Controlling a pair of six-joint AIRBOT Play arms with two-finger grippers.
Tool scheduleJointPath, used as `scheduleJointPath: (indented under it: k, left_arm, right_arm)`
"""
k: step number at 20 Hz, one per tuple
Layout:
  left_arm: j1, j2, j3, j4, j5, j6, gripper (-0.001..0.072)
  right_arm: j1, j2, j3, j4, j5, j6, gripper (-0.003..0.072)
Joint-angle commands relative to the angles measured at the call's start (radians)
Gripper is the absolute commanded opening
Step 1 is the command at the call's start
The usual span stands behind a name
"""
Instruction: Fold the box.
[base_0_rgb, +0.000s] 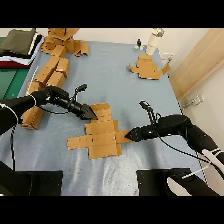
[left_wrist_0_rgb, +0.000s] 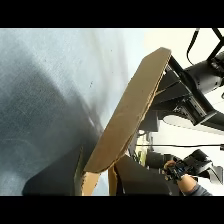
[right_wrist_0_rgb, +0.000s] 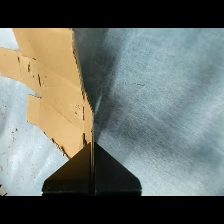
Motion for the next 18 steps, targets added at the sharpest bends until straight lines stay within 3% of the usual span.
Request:
scheduleJointPath:
  k: [1,3,4,5,12,13,14,15,18]
  left_arm:
    - [0.001,-0.001,0.001,-0.003,0.004,0.004,0.0222]
    - [0.001,-0.001,0.001,-0.003,0.010,0.010,0.0219]
    - [0.001,-0.001,0.001,-0.003,0.010,0.018,0.0079]
    - [0.001,-0.001,0.001,-0.003,0.012,0.032,0.0014]
    - [-0.018,-0.001,0.001,-0.003,0.013,0.080,0.0013]
    - [-0.020,-0.001,0.001,-0.003,0.012,0.080,0.0013]
    - [-0.022,0.000,0.001,-0.003,0.009,0.080,0.0012]
    - [-0.022,0.000,0.001,-0.003,-0.006,0.080,0.0012]
    - [-0.028,0.012,0.010,-0.003,-0.084,0.102,0.0012]
  right_arm:
    - [0.001,0.000,-0.001,0.000,0.000,0.000,0.0001]
    - [0.001,0.000,-0.001,0.000,0.000,0.000,0.0001]
    - [0.001,0.000,-0.001,0.000,0.000,0.000,0.0001]
    - [0.001,0.000,-0.001,0.000,0.000,0.000,0.0001]
    - [0.001,0.000,-0.001,0.000,0.019,0.000,0.0007]
    - [0.001,0.000,-0.001,0.000,0.029,0.000,0.0085]
    - [0.000,0.000,0.000,-0.005,0.048,0.001,0.0257]
    - [0.000,0.000,0.004,-0.033,0.076,0.001,0.0342]
    - [-0.026,0.000,0.103,-0.255,0.135,0.130,0.0342]
